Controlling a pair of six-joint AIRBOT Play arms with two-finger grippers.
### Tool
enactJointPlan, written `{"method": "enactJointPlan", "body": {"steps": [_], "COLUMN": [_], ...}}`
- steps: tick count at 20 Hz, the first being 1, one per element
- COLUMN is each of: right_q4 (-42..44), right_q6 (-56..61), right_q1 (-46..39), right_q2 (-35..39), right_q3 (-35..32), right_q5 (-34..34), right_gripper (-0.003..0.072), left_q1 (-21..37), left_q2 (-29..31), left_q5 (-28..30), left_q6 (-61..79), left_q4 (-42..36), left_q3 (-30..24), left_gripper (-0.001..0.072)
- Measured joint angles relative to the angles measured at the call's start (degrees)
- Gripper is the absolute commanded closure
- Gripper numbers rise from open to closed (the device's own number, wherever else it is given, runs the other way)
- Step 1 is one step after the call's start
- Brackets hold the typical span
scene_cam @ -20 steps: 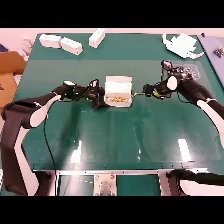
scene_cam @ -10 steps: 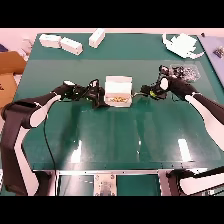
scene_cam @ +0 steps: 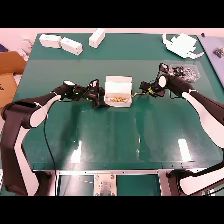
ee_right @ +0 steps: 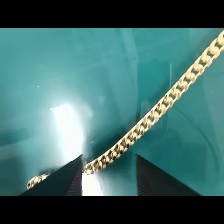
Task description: Fold the box and place the chain.
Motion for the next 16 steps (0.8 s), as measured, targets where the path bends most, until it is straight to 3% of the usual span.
{"method": "enactJointPlan", "body": {"steps": [3,5,6,16], "right_q4": [-0.3,-0.3,-0.3,0.0], "right_q6": [0.2,0.2,0.3,-3.8], "right_q1": [-0.1,0.2,0.4,3.6], "right_q2": [-1.3,-2.1,-2.3,-0.7], "right_q3": [0.2,0.2,0.2,5.6], "right_q5": [0.7,0.9,0.8,5.3], "right_gripper": [0.0489,0.0638,0.0671,0.0678], "left_q1": [0.0,0.0,0.0,0.0], "left_q2": [0.0,0.0,0.0,0.0], "left_q5": [0.0,0.0,0.0,0.0], "left_q6": [0.0,0.0,0.0,0.0], "left_q4": [0.0,0.0,0.0,0.0], "left_q3": [0.0,0.0,0.0,0.0], "left_gripper": [0.0353,0.0352,0.0353,0.0352]}}
